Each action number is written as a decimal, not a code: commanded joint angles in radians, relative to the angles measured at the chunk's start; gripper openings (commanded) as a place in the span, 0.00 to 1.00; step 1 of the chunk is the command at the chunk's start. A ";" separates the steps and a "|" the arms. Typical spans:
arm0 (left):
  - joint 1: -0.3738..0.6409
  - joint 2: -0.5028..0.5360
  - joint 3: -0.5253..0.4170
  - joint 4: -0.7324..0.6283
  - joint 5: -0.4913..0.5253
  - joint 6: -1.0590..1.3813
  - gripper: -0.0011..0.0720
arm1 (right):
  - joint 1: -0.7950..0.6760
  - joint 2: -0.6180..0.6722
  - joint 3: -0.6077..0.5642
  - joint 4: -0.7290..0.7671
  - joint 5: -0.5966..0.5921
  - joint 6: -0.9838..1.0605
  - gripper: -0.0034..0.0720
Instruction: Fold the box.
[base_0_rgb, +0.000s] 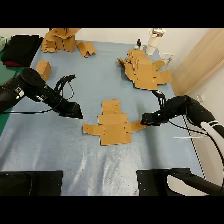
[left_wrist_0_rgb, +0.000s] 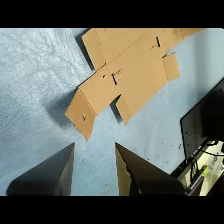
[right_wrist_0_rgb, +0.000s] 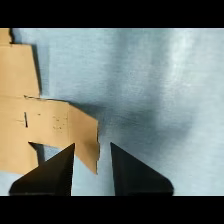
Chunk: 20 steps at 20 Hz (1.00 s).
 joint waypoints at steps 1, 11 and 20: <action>0.000 -0.002 0.000 -0.014 -0.003 0.001 0.55 | 0.002 -0.062 0.007 0.130 0.002 -0.124 0.50; 0.056 -0.013 0.000 -0.122 -0.082 0.002 0.55 | 0.005 -0.132 0.015 0.253 -0.091 -0.260 0.23; 0.143 -0.192 -0.002 -0.222 -0.109 0.084 0.75 | 0.171 -0.043 -0.169 0.415 0.056 -0.415 0.05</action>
